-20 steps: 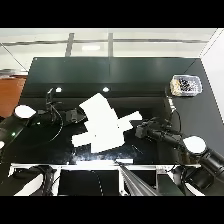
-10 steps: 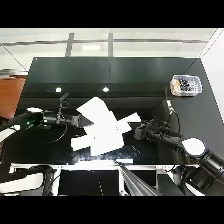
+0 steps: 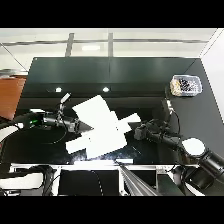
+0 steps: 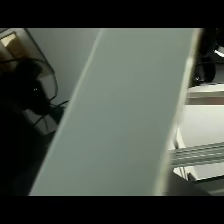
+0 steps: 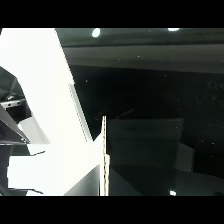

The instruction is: Fold the box and place the chain.

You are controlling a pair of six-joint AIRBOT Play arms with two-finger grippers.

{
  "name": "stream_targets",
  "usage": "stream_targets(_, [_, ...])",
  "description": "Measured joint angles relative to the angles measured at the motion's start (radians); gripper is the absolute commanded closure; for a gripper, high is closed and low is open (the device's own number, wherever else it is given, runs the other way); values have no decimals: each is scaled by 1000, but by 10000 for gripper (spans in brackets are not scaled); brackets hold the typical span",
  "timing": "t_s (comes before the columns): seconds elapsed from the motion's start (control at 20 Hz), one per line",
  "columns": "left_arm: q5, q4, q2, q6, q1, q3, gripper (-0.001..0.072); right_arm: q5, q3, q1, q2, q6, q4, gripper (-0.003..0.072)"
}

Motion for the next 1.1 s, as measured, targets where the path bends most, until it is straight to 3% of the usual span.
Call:
stream_targets(0.15, [-15, 39, -2, 11, 0, 23, 225, 0, 0, 0, 0, 0, -2, 662])
stream_targets(0.25, [-20, 76, -2, 2, 0, 42, 314, 0, 0, 0, 0, 0, -3, 662])
stream_targets(0.6, [-43, 166, -2, -23, 0, 72, 378, 0, 0, 0, 0, 0, -17, 661])
stream_targets(0.7, [-43, 187, -2, -27, 0, 74, 518, 0, 0, 0, 0, 0, -22, 662])
stream_targets(0.8, [-42, 198, -2, -27, 0, 75, 566, 0, 0, 0, 0, 0, -23, 661])
stream_targets(0.85, [-41, 203, -2, -29, 0, 75, 661, -1, 0, 0, 0, 0, -24, 662])
stream_targets(0.95, [-47, 204, -2, -16, 0, 76, 678, -1, 0, 0, 0, 0, -25, 661])
stream_targets(1.0, [-42, 207, -2, -13, -1, 75, 679, -1, 0, 0, 0, 0, -26, 604])
stream_targets(1.1, [-19, 211, -2, -3, 0, 75, 680, -6, 0, -1, 0, 0, -27, -16])
